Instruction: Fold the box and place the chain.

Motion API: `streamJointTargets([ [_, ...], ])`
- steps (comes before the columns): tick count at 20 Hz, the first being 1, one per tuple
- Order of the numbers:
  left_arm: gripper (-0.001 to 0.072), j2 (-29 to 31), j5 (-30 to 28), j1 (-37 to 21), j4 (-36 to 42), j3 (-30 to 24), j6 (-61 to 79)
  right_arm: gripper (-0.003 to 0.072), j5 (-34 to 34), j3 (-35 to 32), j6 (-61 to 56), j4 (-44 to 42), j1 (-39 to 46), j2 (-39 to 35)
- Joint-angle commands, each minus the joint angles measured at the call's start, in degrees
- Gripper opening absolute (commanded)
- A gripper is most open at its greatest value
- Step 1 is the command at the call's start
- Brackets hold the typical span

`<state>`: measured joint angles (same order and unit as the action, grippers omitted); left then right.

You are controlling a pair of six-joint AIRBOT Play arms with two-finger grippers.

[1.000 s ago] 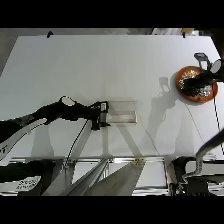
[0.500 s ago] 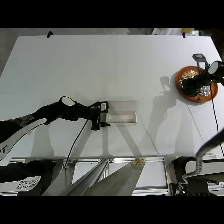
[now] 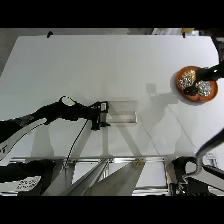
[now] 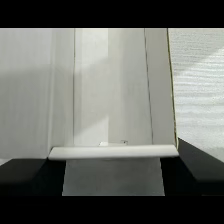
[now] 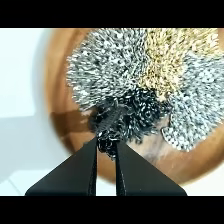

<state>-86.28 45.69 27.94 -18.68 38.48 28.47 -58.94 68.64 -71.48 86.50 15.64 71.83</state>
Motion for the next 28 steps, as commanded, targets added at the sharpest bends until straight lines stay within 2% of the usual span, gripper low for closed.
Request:
streamJointTargets([
  [1, 0.0010, 0.0, 0.0, 0.0, 0.0, 0.0, 0.0, 0.0022, -4.5, 0.0, 0.0, -6.3, 0.0, -10.4],
  [4, 0.0010, 0.0, 0.0, 0.0, 0.0, 0.0, 0.0, 0.0022, -7.5, 0.0, 1.0, -12.1, 0.0, -17.7],
  [7, 0.0010, 0.0, 0.0, 0.0, 0.0, 0.0, 0.0, 0.0022, -8.5, 0.0, 2.3, -12.9, 0.0, -21.5],
  [8, 0.0010, 0.0, 0.0, 0.0, 0.0, 0.0, 0.0, 0.0022, -11.1, 0.0, 2.4, -15.6, 0.0, -22.2],
  [10, 0.0010, 0.0, 0.0, 0.0, 0.0, 0.0, 0.0, 0.0022, -18.8, 0.0, 5.8, -26.5, -0.4, -22.9],
  [11, 0.0010, 0.0, 0.0, 0.0, 0.0, 0.0, 0.0, 0.0022, -20.0, 0.0, 8.0, -28.7, -1.6, -23.1],
  [15, 0.0010, 0.0, 0.0, 0.0, 0.0, 0.0, 0.0, 0.0022, -24.2, -0.1, 8.6, -28.2, -9.0, -23.1],
  [19, 0.0010, 0.0, 0.0, 0.0, 0.0, 0.0, 0.0, 0.0022, -23.1, -1.0, 9.3, -23.3, -17.9, -23.1],
  [22, 0.0010, 0.0, 0.0, 0.0, 0.0, 0.0, 0.0, 0.0022, -22.8, -5.0, 9.5, -23.6, -23.8, -23.1],
  [28, 0.0010, 0.0, 0.0, 0.0, 0.0, 0.0, 0.0, 0.0022, -15.4, -7.6, 8.5, -24.3, -34.7, -23.1],
])
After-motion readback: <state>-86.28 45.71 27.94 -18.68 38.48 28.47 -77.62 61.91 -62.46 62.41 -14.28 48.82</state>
